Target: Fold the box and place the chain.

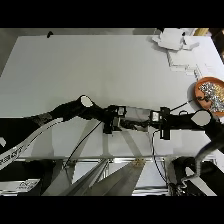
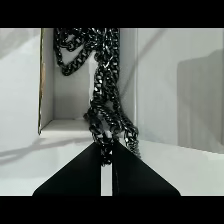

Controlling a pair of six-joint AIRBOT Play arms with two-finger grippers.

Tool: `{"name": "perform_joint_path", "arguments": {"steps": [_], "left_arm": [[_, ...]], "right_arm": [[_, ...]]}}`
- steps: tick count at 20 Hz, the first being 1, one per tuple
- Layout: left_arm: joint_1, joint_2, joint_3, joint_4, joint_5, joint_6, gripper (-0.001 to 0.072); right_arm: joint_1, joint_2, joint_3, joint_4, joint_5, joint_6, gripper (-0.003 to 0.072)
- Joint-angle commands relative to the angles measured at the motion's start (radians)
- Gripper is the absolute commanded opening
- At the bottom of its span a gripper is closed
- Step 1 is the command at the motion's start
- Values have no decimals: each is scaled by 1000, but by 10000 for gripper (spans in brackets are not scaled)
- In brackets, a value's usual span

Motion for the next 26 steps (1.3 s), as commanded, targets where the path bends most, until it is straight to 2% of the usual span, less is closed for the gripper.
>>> {"name": "perform_joint_path", "arguments": {"steps": [1, 6, 8, 10, 12, 14, 16, 20, 22, 23, 25, 26], "left_arm": [[1, 0, 1, 0, 1, 0, 206], [1, 0, 1, 0, 1, 0, 206], [1, 0, 1, 0, 0, 0, 206], [1, 0, 1, 0, 0, 0, 206], [1, 0, 1, 0, 0, 0, 206], [1, 0, 1, 0, 0, 0, 206], [1, 0, 1, 0, 1, 0, 206], [1, 0, 1, 0, 0, 0, 206], [1, 0, 1, 0, 1, 0, 206], [1, 0, 1, 0, 1, 0, 206], [1, 0, 1, 0, 0, 0, 206], [1, 0, 1, 0, 0, 0, 206]], "right_arm": [[0, 20, 0, -11, 32, 4, 19], [0, 135, 0, -126, 105, 56, 18], [0, 185, 0, -62, 128, 61, 18], [15, 201, 0, 99, 125, 50, 18], [68, 201, 0, 248, 70, 0, 18], [149, 196, 0, 335, -48, -18, 18], [243, 166, 0, 346, -174, -18, 18], [334, 36, 0, 345, -311, -15, 23], [334, -8, 1, 344, -343, -14, 165], [333, -8, 4, 337, -347, -14, 202], [324, 6, 34, 280, -306, 22, 202], [302, 16, 61, 215, -243, 50, 200]]}}
